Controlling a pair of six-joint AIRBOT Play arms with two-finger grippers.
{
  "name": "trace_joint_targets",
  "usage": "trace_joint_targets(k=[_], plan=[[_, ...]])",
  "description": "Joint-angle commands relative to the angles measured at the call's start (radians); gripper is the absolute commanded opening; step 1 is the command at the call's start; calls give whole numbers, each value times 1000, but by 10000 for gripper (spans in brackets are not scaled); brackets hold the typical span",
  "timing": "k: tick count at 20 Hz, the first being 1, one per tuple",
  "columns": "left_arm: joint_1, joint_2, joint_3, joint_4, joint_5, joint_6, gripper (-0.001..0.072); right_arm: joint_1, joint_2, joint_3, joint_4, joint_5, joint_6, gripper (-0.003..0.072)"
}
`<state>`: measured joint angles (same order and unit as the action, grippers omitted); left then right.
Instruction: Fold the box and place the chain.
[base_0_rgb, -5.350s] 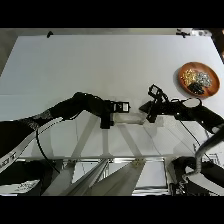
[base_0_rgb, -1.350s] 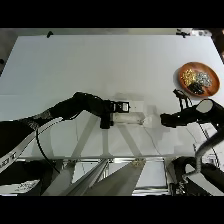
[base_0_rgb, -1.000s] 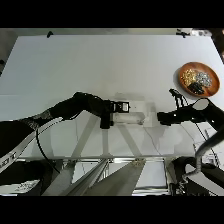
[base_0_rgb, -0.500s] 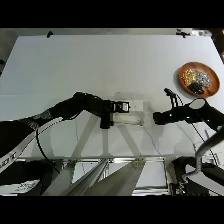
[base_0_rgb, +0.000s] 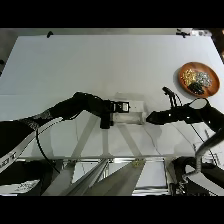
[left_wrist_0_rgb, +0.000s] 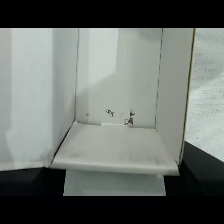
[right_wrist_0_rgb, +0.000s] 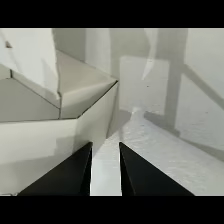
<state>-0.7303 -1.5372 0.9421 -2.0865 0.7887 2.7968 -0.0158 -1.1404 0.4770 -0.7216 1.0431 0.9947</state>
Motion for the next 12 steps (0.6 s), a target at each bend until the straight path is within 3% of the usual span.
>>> trace_joint_targets(k=[1,3,4,5,8,12], plan=[[-1,0,1,0,0,0,353,1,7,7,45,34,-1,203],[-1,1,1,0,1,0,353,1,13,30,44,69,-1,205],[-1,0,1,0,0,0,353,1,28,36,44,72,-1,251],[-1,0,1,0,0,0,353,1,49,37,45,72,-1,344],[-1,1,1,0,0,0,353,1,82,37,45,76,0,431],[-1,0,1,0,0,0,353,43,82,37,31,16,46,482]])
